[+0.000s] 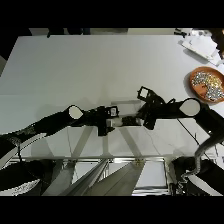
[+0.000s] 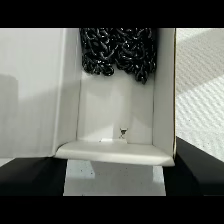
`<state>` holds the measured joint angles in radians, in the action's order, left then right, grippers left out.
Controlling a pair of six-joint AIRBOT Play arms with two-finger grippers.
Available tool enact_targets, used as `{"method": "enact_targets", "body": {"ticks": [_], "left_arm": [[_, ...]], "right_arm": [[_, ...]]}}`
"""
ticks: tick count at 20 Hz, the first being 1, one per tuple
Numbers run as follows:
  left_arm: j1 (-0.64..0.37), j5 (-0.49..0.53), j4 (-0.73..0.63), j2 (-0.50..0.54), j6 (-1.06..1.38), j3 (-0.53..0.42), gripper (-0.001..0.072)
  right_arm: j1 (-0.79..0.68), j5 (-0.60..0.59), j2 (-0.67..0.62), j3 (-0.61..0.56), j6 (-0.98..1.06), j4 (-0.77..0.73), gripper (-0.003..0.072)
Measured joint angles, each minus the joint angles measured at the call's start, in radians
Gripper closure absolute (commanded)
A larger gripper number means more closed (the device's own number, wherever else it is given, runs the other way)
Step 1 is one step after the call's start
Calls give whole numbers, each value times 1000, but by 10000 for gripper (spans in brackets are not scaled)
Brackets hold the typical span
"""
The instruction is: Fold the box and place the chain.
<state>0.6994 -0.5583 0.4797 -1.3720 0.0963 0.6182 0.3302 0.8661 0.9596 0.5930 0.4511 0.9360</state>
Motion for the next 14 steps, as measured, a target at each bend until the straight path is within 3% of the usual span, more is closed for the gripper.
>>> {"method": "enact_targets", "body": {"ticks": [4, 6, 9, 14], "left_arm": [[0, 0, 0, 0, 0, 0, 356], [0, 0, 0, 0, 0, 0, 356], [0, 0, 0, 0, 0, 0, 356], [0, 0, 0, 0, 0, 0, 356]], "right_arm": [[-137, 90, -21, 0, -188, 24, 457], [-174, 97, -16, 0, -327, 27, 392], [-199, 98, 34, 0, -492, 23, 348], [-212, 93, 122, 0, -675, -31, 347]]}}
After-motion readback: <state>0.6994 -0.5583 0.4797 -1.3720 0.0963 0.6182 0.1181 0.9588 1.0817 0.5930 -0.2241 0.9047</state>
